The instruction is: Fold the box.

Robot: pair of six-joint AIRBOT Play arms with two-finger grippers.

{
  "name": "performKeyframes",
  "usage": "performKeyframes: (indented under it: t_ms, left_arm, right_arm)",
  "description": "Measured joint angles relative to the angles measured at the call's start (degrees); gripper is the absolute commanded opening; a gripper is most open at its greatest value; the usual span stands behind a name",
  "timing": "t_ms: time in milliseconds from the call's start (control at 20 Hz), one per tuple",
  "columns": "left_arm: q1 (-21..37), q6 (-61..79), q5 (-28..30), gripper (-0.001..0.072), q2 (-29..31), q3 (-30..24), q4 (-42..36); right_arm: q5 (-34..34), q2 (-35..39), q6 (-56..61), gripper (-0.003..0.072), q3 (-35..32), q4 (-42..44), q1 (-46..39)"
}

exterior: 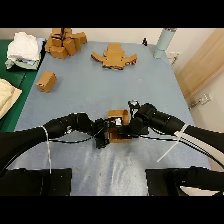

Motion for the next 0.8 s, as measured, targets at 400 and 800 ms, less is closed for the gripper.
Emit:
performKeyframes:
  t_ms: [400,800]
  left_arm:
    - [0.0,0.2,-0.1,0.0378,0.0,0.0,0.0]
    - [0.0,0.2,-0.1,0.0378,0.0,0.0,0.0]
  right_arm:
    - [0.7,-0.1,-0.3,0.0372,0.4,2.0,0.0]
    - [-2.3,-0.1,0.9,0.0030,0.4,1.4,0.0]
